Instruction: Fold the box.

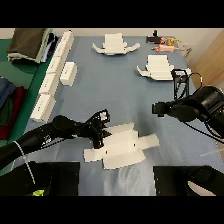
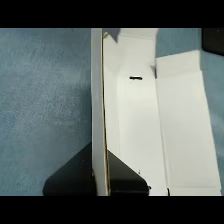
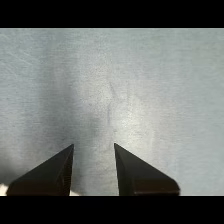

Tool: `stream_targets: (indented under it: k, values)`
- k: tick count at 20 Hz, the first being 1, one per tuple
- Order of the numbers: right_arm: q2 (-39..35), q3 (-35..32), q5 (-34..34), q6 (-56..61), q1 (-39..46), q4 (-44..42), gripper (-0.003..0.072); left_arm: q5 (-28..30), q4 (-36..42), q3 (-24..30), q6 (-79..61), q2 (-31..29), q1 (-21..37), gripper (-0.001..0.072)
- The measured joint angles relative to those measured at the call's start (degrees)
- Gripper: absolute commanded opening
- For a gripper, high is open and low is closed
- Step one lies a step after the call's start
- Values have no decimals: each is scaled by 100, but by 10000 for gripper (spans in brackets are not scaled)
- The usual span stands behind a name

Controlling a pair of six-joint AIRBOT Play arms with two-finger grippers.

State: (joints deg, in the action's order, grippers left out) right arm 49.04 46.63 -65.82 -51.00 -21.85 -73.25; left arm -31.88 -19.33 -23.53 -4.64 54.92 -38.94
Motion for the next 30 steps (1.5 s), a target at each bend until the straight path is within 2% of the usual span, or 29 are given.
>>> stream_targets:
  k: [8,13,18,24,30]
  values:
    - [-2,2,2,-2,0,0,385,-87,-101,-146,-483,-15,0,12]
    - [-2,2,2,-2,0,0,385,4,-208,-297,-1150,-348,-4,10]
    - [-2,2,74,-2,0,0,386,474,-396,-98,-1342,-667,-369,10]
    - [-2,2,133,-2,0,0,386,1628,-356,323,-1329,-726,-1132,11]
    - [-2,2,149,-2,0,-2,386,1954,-306,553,-970,-584,-1294,11]
